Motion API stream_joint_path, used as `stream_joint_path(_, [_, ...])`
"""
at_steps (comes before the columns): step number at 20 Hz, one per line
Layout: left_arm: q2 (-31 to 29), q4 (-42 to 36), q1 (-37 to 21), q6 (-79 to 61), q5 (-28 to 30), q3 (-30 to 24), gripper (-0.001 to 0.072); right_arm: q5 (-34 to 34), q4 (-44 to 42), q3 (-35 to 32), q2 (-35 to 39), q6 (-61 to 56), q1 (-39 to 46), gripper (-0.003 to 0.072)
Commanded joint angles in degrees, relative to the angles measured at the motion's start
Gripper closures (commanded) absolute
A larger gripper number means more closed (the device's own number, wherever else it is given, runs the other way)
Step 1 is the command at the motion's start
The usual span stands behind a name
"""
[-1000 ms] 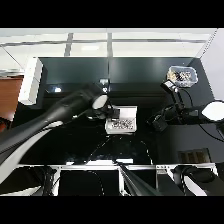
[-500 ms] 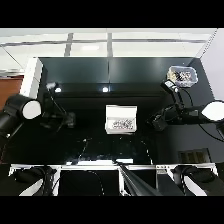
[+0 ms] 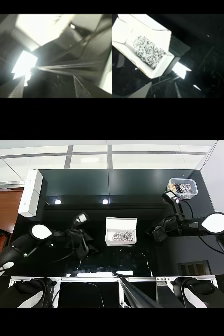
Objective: Fold the box and place the chain.
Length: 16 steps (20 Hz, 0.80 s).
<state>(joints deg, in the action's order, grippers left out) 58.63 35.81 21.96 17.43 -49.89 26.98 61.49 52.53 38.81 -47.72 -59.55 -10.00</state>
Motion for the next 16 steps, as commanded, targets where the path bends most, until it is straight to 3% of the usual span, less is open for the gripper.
stream_joint_path(1, [2.3,-1.2,6.6,-21.2,9.1,0.6,-0.0011,0.0,0.0,0.0,0.0,-1.9,0.0,0.0332])
stream_joint_path(4, [8.8,0.2,5.2,-25.5,3.4,5.8,-0.0011,-0.2,0.0,0.0,0.0,-2.2,0.0,0.0333])
stream_joint_path(8, [16.5,-1.9,2.3,-26.9,3.4,11.1,-0.0011,-0.2,0.0,0.0,0.0,-2.8,0.0,0.0333])
stream_joint_path(16, [20.9,-4.6,2.8,-31.2,2.8,14.0,-0.0011,-0.3,0.0,0.0,0.0,-3.0,0.0,0.0332])
